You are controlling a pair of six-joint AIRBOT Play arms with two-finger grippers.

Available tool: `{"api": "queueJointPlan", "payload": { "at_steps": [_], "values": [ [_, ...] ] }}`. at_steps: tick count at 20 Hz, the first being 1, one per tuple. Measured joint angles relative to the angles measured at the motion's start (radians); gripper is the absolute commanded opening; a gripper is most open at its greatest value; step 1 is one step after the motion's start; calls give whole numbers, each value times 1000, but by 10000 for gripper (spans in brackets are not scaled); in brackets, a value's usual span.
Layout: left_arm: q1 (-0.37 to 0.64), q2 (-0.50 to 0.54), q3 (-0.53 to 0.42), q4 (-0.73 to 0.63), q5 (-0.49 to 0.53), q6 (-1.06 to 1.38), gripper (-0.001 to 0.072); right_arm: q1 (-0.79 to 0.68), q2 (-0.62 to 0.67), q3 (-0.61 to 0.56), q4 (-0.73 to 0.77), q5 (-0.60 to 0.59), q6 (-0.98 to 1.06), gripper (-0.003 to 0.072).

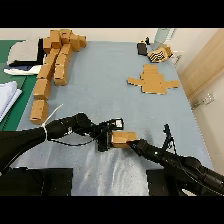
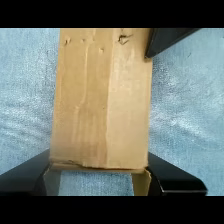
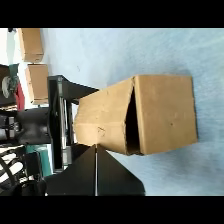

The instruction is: Fold the box.

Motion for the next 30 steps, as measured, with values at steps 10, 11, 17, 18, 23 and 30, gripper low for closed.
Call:
{"api": "queueJointPlan", "payload": {
  "at_steps": [10, 11, 17, 18, 23, 30],
  "values": [
    [0, 0, 0, 0, 0, 0, 446, 0, -35, 31, -51, 14, 0, 2],
    [0, 0, 0, 0, 0, 0, 446, 0, -24, 37, -61, 15, 0, 2],
    [0, 0, 0, 0, 0, 0, 446, -44, 34, 124, -301, -95, -1, 3],
    [0, 0, 0, 0, 0, 0, 446, -74, 32, 158, -365, -184, 0, 3],
    [0, 0, 0, 0, 0, 0, 445, -285, -120, 414, -616, -640, -122, 4],
    [0, 0, 0, 0, 0, 0, 446, -515, -739, 948, -668, -989, -422, 3]
  ]
}}
